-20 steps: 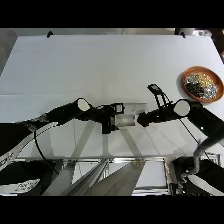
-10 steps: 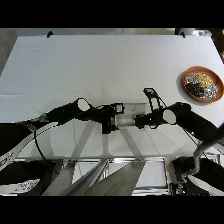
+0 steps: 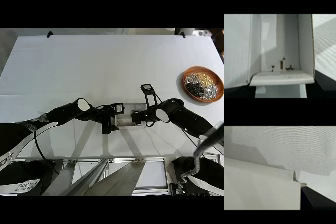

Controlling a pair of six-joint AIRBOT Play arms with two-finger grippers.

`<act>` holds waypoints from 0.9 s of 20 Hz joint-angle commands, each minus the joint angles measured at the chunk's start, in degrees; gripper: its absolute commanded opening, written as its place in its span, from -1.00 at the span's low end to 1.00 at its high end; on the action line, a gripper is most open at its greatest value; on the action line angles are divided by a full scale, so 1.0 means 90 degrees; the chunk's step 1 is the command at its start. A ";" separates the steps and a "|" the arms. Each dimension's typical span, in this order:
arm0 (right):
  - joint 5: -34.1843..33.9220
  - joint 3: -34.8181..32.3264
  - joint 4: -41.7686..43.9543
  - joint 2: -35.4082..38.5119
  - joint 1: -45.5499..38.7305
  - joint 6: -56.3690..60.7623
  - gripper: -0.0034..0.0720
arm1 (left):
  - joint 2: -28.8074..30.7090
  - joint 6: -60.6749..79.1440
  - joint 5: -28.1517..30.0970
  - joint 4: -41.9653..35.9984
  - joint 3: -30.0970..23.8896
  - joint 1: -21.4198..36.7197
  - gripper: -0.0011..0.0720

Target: Fold the box and place the chain.

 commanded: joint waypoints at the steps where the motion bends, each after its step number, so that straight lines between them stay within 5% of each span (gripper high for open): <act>1: 0.0189 0.0199 -0.0160 -0.0272 0.0134 0.0090 0.39 | 0.0005 0.0000 0.0000 0.0002 -0.0005 0.0005 0.05; 9: 0.0410 0.0199 -0.0238 -0.0291 0.0471 0.0282 0.12 | 0.0005 0.0000 0.0000 0.0002 -0.0005 0.0005 0.05; 14: 0.0648 0.0199 -0.0236 -0.0284 0.0478 0.0391 -0.57 | 0.0005 0.0000 0.0000 0.0002 -0.0005 0.0005 0.05; 15: 0.0665 0.0197 -0.0238 -0.0282 0.0478 0.0389 -0.84 | 0.0005 0.0000 0.0000 0.0002 -0.0002 0.0005 0.05; 18: 0.0663 0.0199 -0.0236 -0.0282 0.0478 0.0389 -0.88 | 0.0005 0.0000 0.0000 0.0002 -0.0002 0.0005 0.05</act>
